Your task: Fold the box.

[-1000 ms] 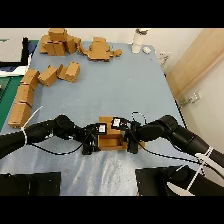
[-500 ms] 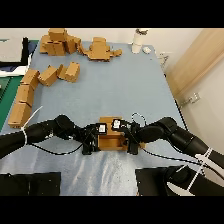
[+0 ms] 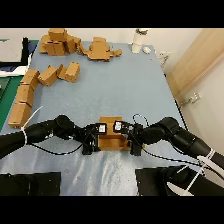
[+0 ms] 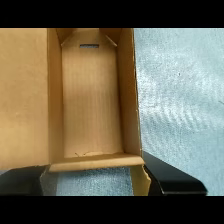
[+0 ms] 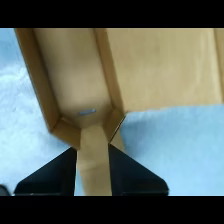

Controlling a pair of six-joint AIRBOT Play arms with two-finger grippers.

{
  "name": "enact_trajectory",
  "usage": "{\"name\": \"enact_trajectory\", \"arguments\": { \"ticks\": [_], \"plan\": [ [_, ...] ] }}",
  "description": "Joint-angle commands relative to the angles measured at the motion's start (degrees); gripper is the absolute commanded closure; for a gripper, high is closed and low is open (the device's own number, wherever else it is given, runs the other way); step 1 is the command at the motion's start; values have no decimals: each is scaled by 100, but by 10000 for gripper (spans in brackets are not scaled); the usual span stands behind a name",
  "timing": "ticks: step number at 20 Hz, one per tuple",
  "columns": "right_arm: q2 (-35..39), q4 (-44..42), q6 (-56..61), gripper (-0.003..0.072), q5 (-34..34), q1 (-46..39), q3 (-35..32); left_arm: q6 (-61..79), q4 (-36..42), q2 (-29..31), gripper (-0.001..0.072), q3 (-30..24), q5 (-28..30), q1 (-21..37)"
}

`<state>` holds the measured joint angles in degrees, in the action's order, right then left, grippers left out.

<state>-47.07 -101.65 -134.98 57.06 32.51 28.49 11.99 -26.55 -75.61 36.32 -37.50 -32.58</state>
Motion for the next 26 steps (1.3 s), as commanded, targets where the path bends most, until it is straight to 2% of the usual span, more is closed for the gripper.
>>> {"name": "enact_trajectory", "arguments": {
  "ticks": [1, 7, 9, 11, 13, 14, 16, 21, 24, 26],
  "plan": [
    [157, 44, 695, 385, 918, -2, -4, 4, -2, -4, 182, 4, 0, 4],
    [173, 428, 610, 386, 859, -4, -26, 4, -2, -4, 182, 4, -2, 4],
    [179, 317, -114, 386, 308, -221, -72, 4, -2, -4, 182, 4, 0, 4],
    [166, -494, -1156, 331, -197, -682, -107, 4, -2, -4, 182, 4, 0, 4],
    [166, -1572, -2225, 329, -138, -1204, -107, 4, -2, -4, 182, 4, 0, 4],
    [166, -1714, -2455, 304, -105, -1366, -107, 4, -2, -4, 182, 4, 0, 4],
    [170, -1731, -2321, 302, 114, -1386, -96, 4, -4, -4, 182, 4, 0, 4],
    [179, -1342, -984, 302, 1174, -1384, -94, 4, -2, -4, 182, 4, -2, 4],
    [179, -1257, -896, 303, 1364, -1384, -94, 4, -2, -4, 182, 4, -4, 4],
    [177, -1263, -903, 303, 1130, -1381, -96, 4, -2, -4, 182, 4, -2, 4]
  ]
}}
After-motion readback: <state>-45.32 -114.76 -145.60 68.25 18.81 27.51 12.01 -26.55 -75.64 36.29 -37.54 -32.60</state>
